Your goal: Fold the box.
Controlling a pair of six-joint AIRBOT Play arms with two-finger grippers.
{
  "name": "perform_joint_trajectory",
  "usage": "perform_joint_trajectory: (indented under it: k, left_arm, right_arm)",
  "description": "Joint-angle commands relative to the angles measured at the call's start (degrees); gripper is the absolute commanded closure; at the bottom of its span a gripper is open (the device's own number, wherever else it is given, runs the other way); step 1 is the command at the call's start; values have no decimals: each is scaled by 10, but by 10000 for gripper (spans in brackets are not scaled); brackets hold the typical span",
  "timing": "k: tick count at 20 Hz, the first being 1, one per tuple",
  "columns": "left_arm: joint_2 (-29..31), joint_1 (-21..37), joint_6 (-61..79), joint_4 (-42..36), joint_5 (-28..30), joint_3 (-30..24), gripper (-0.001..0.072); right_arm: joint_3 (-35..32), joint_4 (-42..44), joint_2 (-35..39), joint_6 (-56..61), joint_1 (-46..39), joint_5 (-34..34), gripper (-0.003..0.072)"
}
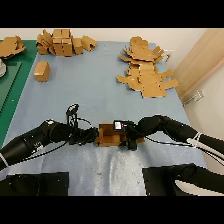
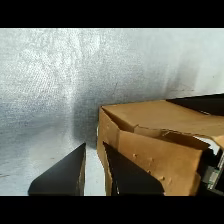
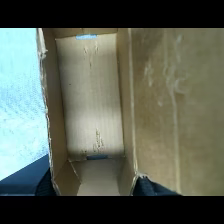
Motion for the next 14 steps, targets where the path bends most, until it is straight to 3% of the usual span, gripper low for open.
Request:
perform_joint_trajectory:
  k: [1, 14]
  left_arm:
    - [7, 0, 2, 0, -16, 7, 533]
    - [31, 0, 9, -19, -16, 9, 533]
  right_arm:
    - [0, 0, 0, 0, 0, 0, 183]
    - [0, 0, 0, 0, 0, 0, 182]
